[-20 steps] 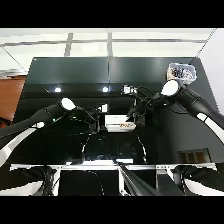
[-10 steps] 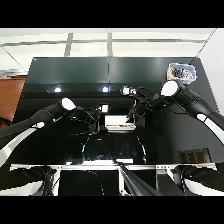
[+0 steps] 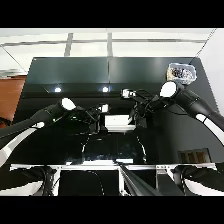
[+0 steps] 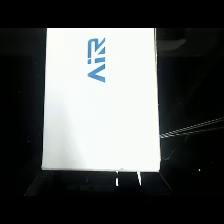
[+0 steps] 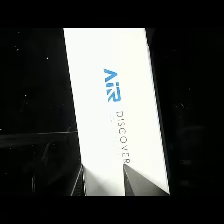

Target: Fold the box and place the chain.

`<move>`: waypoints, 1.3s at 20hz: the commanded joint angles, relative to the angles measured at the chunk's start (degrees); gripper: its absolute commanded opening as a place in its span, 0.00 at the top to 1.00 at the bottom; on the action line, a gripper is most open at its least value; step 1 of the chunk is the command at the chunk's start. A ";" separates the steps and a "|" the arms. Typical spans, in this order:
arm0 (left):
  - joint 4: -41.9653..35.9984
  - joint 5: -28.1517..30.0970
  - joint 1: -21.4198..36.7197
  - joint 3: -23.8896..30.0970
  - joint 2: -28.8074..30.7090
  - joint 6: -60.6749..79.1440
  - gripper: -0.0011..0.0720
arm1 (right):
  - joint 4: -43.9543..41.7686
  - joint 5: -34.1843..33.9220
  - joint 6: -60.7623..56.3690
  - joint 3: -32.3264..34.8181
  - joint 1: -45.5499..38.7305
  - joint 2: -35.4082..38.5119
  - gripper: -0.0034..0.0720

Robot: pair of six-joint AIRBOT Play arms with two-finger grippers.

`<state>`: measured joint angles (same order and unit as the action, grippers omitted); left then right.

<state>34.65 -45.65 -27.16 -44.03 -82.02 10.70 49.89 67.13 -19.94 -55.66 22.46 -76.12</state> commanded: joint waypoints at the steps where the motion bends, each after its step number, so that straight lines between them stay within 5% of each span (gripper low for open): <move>1: 0.04 -0.04 -0.02 -0.04 -0.02 0.13 0.59 | -0.09 -0.70 0.07 -0.04 0.04 0.04 0.54; 11: 0.04 -0.02 -0.02 -0.04 -0.02 0.13 0.59 | 2.05 0.61 -6.86 -0.02 0.04 0.00 0.54; 18: 0.02 -0.02 0.00 -0.04 -0.02 0.13 0.59 | -4.31 7.54 -24.57 -0.02 -5.73 7.13 0.54; 19: 0.02 -0.02 0.00 -0.04 -0.02 0.13 0.59 | -4.50 10.23 -31.10 0.04 -7.34 7.87 0.64; 20: 0.02 -0.02 0.00 -0.04 -0.02 0.13 0.59 | -5.68 12.31 -34.23 0.79 -8.31 8.00 0.95; 21: 0.02 -0.02 0.00 -0.04 -0.02 0.11 0.59 | -8.24 12.17 -34.99 2.69 -8.52 7.98 0.93; 26: 0.02 -0.02 0.00 -0.04 -0.02 0.13 0.59 | -32.79 -10.16 -37.51 14.99 -6.60 7.26 0.93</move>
<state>34.68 -45.67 -27.16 -44.03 -82.02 10.81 30.70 67.31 -53.98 -46.04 15.35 -68.71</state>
